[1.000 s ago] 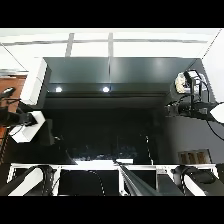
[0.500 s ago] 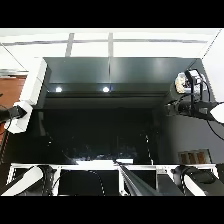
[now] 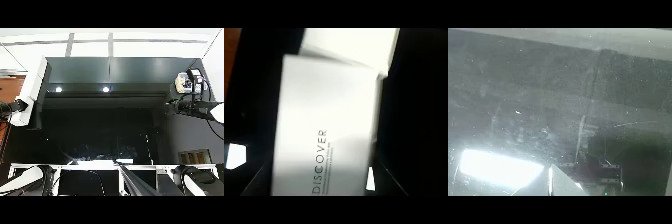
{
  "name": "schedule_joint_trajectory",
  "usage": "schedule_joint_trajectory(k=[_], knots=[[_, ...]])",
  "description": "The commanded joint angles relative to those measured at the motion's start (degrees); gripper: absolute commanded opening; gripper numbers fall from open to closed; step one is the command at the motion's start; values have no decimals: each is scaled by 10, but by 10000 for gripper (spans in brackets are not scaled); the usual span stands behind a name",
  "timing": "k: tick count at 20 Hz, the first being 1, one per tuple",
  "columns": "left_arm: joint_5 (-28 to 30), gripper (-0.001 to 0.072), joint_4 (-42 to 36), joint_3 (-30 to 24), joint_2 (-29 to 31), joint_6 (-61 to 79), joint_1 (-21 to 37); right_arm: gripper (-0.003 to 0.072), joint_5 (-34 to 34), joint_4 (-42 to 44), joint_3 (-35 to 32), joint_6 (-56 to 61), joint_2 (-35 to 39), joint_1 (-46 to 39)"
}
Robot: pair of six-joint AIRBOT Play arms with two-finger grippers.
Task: Fold the box and place the chain.
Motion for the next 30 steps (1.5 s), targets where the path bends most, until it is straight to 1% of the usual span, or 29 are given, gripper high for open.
schedule_joint_trajectory(k=[1, 4, 6, 7, 8, 9, 10, 11, 12, 13, 14, 15, 16, 17, 19, 20, 21, 24, 30], knots=[[-16, 717, 30, 30, 10, 7, -17, 14, 5, 0, 0, 6, 0, 0], [-76, 717, 29, 78, 35, 6, -52, 14, 4, -3, 1, 5, 0, 0], [-95, 714, 24, 114, 62, -22, -81, 15, 17, -7, 10, 2, 1, 0], [-101, 704, 17, 133, 78, -38, -99, 14, 37, -13, 25, -1, 1, 0], [-103, 550, 11, 148, 94, -75, -115, 15, 61, -20, 42, -1, 1, 0], [-112, 71, 10, 160, 115, -134, -134, 14, 93, -21, 63, -1, 1, 0], [-118, 26, 3, 163, 135, -160, -152, 13, 120, -20, 78, -10, 6, 0], [-129, 25, -3, 159, 158, -172, -175, 12, 123, -21, 80, -22, 24, 4], [-139, 25, -3, 148, 183, -175, -202, 12, 111, -28, 75, -23, 47, 10], [-138, 25, -3, 125, 215, -174, -234, 12, 77, -37, 60, -24, 78, 17], [-126, 25, -3, 93, 248, -174, -269, 12, 31, -43, 36, -25, 107, 24], [-101, 25, -3, 52, 285, -174, -305, 13, -29, -45, 2, -27, 135, 30], [-63, 25, -2, 0, 326, -174, -344, 13, -82, -46, -33, -29, 153, 31], [-15, 25, 3, -56, 365, -174, -380, 13, -131, -50, -66, -29, 160, 31], [74, 26, 17, -149, 428, -174, -428, 14, -210, -73, -118, -29, 159, 30], [106, 27, 18, -182, 451, -173, -441, 14, -224, -85, -129, -29, 159, 28], [123, 27, 17, -207, 473, -174, -448, 14, -214, -85, -130, -29, 159, 27], [110, 28, 15, -239, 509, -174, -450, 15, -200, -84, -130, -29, 159, 27], [112, 28, 15, -243, 512, -174, -450, 14, -202, -84, -130, -29, 159, 27]])
